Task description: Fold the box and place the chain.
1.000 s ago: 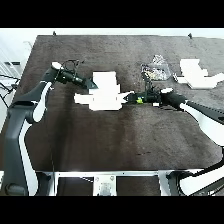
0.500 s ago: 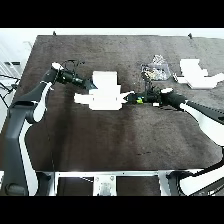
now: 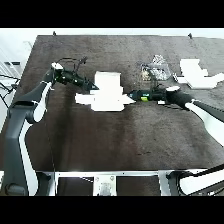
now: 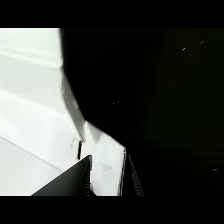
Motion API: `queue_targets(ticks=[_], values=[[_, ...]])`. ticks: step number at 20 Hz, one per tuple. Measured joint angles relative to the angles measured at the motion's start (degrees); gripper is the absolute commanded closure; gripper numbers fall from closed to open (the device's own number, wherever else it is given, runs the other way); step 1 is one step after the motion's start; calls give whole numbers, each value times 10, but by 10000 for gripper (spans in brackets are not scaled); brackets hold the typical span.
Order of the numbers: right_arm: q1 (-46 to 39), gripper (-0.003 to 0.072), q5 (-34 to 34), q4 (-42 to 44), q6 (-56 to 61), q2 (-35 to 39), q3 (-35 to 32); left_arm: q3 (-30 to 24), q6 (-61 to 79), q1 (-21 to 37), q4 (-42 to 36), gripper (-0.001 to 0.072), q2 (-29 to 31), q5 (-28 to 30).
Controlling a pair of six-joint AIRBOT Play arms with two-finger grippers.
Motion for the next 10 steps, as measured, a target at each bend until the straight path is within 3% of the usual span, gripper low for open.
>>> queue_targets(ticks=[5,10], values=[[-65,381,5,0,-1,50,0,-38,154,0,-23,697,20,-9],[-88,381,12,-1,-2,66,-4,-152,322,0,-61,697,73,59]])
